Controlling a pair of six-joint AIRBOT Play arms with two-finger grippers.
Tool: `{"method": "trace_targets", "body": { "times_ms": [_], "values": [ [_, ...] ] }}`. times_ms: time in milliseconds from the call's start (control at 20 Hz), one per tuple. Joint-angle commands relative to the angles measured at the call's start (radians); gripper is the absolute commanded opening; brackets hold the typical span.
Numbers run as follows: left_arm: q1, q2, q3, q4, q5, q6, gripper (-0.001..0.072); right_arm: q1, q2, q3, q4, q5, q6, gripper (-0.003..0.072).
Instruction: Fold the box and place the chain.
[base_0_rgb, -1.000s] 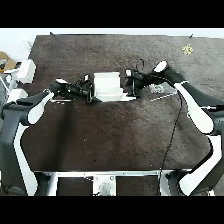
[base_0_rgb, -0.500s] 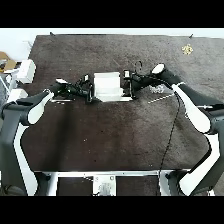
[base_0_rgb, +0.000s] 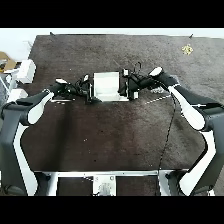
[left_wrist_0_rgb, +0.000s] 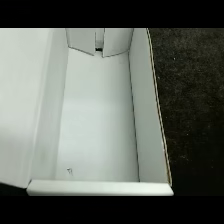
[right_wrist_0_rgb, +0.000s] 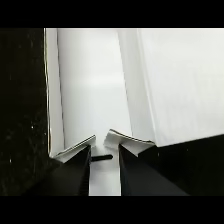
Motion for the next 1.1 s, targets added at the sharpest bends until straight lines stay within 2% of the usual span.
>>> {"method": "trace_targets", "body": {
  "times_ms": [0,300,350,400,450,500,550,750,900,950,1000,1050],
  "values": [
    [-0.001,0.001,0.000,0.000,0.000,0.000,0.0275,0.018,-0.014,0.000,0.046,-0.002,-0.011,0.0208],
    [-0.001,0.001,0.000,0.000,0.000,0.000,0.0275,0.030,-0.021,0.000,-0.005,-0.035,-0.011,0.0217],
    [-0.001,0.001,0.000,0.000,0.000,0.000,0.0275,0.030,-0.021,0.000,-0.007,-0.034,-0.012,0.0363],
    [-0.001,0.001,0.000,0.000,0.000,0.000,0.0275,0.030,-0.021,0.000,-0.007,-0.034,-0.012,0.0457],
    [-0.001,0.001,0.000,0.000,0.000,0.000,0.0275,0.030,-0.021,0.000,-0.008,-0.022,-0.013,0.0461],
    [-0.001,0.001,0.000,0.000,0.000,0.000,0.0275,0.030,-0.021,0.000,-0.009,0.011,-0.034,0.0533],
    [-0.001,0.001,0.000,0.000,0.000,0.000,0.0275,0.030,-0.021,0.000,-0.014,0.032,-0.050,0.0682],
    [-0.001,0.001,0.000,0.000,0.000,0.000,0.0275,0.023,-0.019,0.000,-0.015,0.006,-0.037,0.0678],
    [-0.001,0.001,0.000,0.000,0.000,0.000,0.0275,0.011,-0.009,0.002,-0.027,0.007,0.000,0.0476],
    [-0.001,0.001,0.000,0.000,0.000,0.000,0.0275,0.007,0.000,0.002,-0.041,0.007,0.031,0.0296],
    [-0.001,0.001,0.000,0.000,0.000,0.000,0.0275,0.000,0.015,0.002,-0.064,0.012,0.090,0.0051],
    [-0.001,0.001,0.000,0.000,0.000,0.000,0.0275,-0.007,0.034,0.002,-0.098,0.021,0.163,0.0002]
  ]
}}
